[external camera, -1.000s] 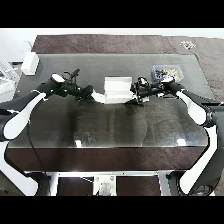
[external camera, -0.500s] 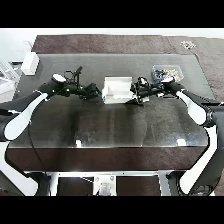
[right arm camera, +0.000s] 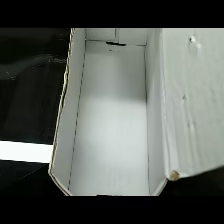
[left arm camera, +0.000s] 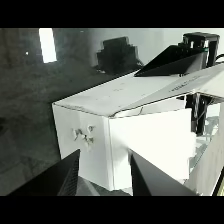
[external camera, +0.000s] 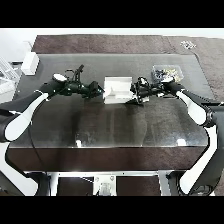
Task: Fold the box and place the chain.
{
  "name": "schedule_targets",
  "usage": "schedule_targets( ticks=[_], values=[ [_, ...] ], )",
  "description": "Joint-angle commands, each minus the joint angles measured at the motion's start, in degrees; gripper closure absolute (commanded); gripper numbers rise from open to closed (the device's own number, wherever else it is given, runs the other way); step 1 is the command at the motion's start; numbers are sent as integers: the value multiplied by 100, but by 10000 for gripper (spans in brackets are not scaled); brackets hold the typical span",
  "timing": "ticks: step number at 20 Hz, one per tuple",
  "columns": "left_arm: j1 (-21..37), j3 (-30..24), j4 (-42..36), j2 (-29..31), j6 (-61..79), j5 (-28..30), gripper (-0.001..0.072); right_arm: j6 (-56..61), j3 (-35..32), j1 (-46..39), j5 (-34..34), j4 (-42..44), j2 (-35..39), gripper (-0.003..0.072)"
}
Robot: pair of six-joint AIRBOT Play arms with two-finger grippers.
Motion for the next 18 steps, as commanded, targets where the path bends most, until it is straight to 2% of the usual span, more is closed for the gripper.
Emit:
schedule_targets(
  ticks=[1,5,8,14,18],
  values=[
    [-85,13,-52,0,-72,153,345,0,2,0,0,2,0,104],
    [-181,13,26,0,-264,258,345,0,2,0,0,2,0,104],
    [-334,57,433,0,-850,334,345,0,2,0,0,2,0,104],
    [-455,597,1569,0,-1919,160,344,0,2,0,0,2,0,104],
    [-457,614,1696,0,-2100,85,345,0,2,0,0,2,0,104]
  ],
)
